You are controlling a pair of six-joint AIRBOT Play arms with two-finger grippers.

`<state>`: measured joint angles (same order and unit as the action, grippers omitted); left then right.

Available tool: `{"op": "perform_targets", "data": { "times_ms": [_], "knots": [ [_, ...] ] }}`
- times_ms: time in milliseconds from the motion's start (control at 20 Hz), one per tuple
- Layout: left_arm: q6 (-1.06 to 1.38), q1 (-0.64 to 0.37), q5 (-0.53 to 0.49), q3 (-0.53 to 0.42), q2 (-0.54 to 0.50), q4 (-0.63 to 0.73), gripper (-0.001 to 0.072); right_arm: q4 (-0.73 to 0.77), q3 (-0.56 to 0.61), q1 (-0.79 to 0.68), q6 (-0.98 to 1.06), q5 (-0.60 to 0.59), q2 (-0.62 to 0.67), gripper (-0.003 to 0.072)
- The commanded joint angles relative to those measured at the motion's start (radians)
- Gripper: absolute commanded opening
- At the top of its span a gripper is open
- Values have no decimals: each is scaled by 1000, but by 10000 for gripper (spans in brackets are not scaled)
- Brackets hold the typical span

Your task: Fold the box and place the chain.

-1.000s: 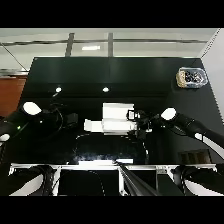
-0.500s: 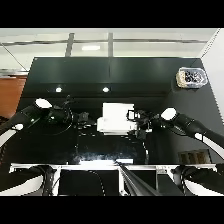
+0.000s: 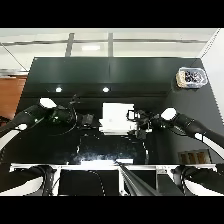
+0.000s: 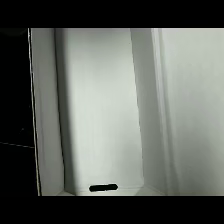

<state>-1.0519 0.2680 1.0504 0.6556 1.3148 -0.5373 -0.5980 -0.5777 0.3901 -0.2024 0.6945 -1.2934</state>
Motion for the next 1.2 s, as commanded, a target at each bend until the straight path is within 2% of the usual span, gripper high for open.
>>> {"op": "perform_targets", "data": {
  "times_ms": [0, 200, 400, 800, 850, 900, 1150],
  "knots": [
    [-63, 64, -121, 17, 0, -6, 667, 0, 1, 1, 0, 0, 0, 199],
    [-111, 113, -206, 58, 2, -13, 667, 0, 1, 1, 0, 0, 0, 199],
    [-174, 138, -219, 61, 2, -83, 667, 0, 1, 1, 0, 0, 0, 199],
    [-193, 149, -132, 121, 2, -152, 665, 0, 1, 1, 0, 0, 0, 199],
    [-194, 150, -119, 128, 2, -158, 654, 0, 1, 1, 0, 0, 0, 199],
    [-194, 153, -102, 134, 2, -159, 599, 0, 1, 1, 0, 0, 0, 199],
    [-220, 164, -46, 140, 2, -158, 599, 0, 1, 1, 0, 0, 0, 199]
  ]
}}
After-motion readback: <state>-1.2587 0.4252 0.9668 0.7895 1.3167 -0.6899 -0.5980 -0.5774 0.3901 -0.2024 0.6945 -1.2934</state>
